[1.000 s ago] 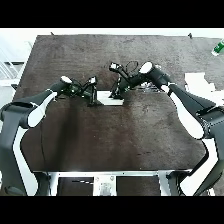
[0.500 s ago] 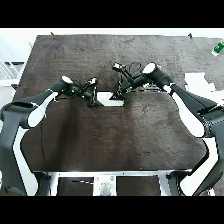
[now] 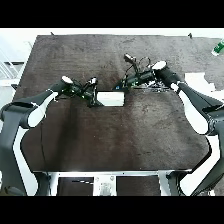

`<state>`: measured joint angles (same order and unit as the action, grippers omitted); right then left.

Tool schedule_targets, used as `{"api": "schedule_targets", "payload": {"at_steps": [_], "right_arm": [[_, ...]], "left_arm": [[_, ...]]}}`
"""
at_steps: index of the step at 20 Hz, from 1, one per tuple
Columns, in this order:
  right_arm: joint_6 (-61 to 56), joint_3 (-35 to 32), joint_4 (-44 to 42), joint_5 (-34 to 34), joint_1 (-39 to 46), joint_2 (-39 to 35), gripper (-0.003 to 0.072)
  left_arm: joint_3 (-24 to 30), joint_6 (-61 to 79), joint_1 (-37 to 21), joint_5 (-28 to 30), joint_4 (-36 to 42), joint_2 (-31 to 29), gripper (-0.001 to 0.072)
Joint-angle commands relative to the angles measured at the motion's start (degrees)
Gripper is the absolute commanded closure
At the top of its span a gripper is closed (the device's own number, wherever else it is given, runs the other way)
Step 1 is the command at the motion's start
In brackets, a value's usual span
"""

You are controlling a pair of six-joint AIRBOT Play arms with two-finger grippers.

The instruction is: Fold the box and place the chain.

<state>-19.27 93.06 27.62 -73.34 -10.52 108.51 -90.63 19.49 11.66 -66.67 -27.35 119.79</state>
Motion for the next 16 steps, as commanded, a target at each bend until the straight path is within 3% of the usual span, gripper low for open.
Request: {"api": "schedule_targets", "payload": {"at_steps": [1,3,8,16], "right_arm": [[0.3,-0.7,-4.4,-0.9,0.3,-0.5,0.0677],[-0.1,-4.6,-3.3,5.2,-0.9,-2.9,0.0679],[0.2,-22.3,-1.2,30.6,-4.7,-13.9,0.0677],[-0.2,-29.2,-1.2,32.3,-8.0,-14.3,0.0676]], "left_arm": [[0.0,0.0,0.0,0.2,0.0,0.0,0.0178],[0.0,0.0,0.0,0.2,0.0,0.0,0.0178],[0.0,0.0,0.0,0.2,0.0,0.0,0.0178],[0.0,0.0,-0.1,0.2,0.0,0.0,0.0178]]}}
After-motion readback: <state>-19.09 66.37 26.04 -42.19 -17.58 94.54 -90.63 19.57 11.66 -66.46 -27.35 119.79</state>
